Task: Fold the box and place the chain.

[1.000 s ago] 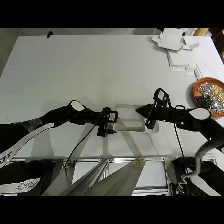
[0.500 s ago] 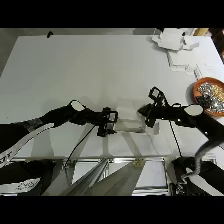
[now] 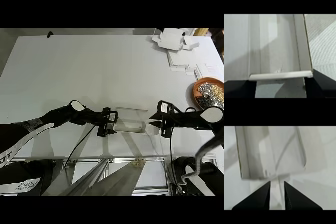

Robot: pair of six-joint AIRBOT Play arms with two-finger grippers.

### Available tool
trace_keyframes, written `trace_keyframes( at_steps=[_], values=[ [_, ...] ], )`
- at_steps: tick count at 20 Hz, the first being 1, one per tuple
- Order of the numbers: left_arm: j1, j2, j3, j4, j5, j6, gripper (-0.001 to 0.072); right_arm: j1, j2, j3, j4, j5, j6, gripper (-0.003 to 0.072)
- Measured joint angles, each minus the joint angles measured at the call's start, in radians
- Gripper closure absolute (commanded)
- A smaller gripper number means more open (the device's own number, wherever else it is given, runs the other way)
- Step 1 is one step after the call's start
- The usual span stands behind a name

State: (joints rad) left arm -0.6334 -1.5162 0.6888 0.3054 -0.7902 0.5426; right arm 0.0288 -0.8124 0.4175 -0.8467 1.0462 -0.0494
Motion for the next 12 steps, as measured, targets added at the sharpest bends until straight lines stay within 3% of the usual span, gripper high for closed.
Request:
trace_keyframes(
  at_steps=[6, 12],
  values=[
    [0.000, 0.000, 0.000, 0.000, 0.000, 0.000, 0.0395, 0.054, -0.117, 0.000, -0.081, 0.003, -0.114, 0.0532],
    [0.000, 0.000, 0.000, 0.000, 0.000, 0.000, 0.0395, 0.100, -0.211, 0.000, -0.002, -0.029, -0.190, 0.0535]
  ],
)
